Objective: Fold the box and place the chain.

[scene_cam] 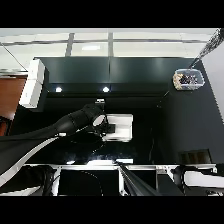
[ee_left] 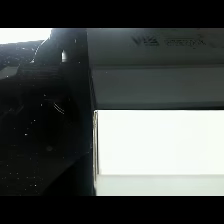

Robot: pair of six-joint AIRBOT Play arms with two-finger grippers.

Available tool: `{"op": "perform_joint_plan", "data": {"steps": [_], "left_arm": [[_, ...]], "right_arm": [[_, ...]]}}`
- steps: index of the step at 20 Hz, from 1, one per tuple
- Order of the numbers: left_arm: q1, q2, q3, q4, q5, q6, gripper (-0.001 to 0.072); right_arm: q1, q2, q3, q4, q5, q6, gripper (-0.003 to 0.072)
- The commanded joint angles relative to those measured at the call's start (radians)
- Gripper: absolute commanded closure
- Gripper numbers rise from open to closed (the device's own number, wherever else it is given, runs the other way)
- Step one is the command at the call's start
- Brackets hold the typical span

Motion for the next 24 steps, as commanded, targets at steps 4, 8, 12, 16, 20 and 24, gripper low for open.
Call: {"op": "perform_joint_plan", "data": {"steps": [4, 8, 12, 16, 20, 24], "left_arm": [[0.0, 0.0, 0.0, 0.0, 0.0, 0.0, 0.068], [0.0, 0.0, 0.0, 0.0, 0.0, 0.0, 0.068], [0.0, 0.0, 0.0, 0.0, 0.0, 0.0, 0.068], [0.0, 0.0, 0.0, 0.0, 0.0, 0.0, 0.068], [0.0, 0.0, 0.0, 0.0, 0.0, 0.0, 0.0681], [0.0, 0.0, 0.0, 0.0, 0.0, 0.0, 0.068]], "right_arm": [[0.032, 0.327, -0.265, 0.321, 0.027, -0.166, 0.0679], [0.162, 0.547, -0.598, 0.331, 0.076, -0.19, 0.0679], [0.31, 0.633, -0.76, 0.351, 0.162, -0.2, 0.0682], [0.443, 0.633, -0.789, 0.43, 0.212, -0.198, 0.0682], [0.523, 0.632, -0.789, 0.536, 0.206, -0.184, 0.0683], [0.579, 0.632, -0.789, 0.609, 0.184, -0.184, 0.0683]]}}
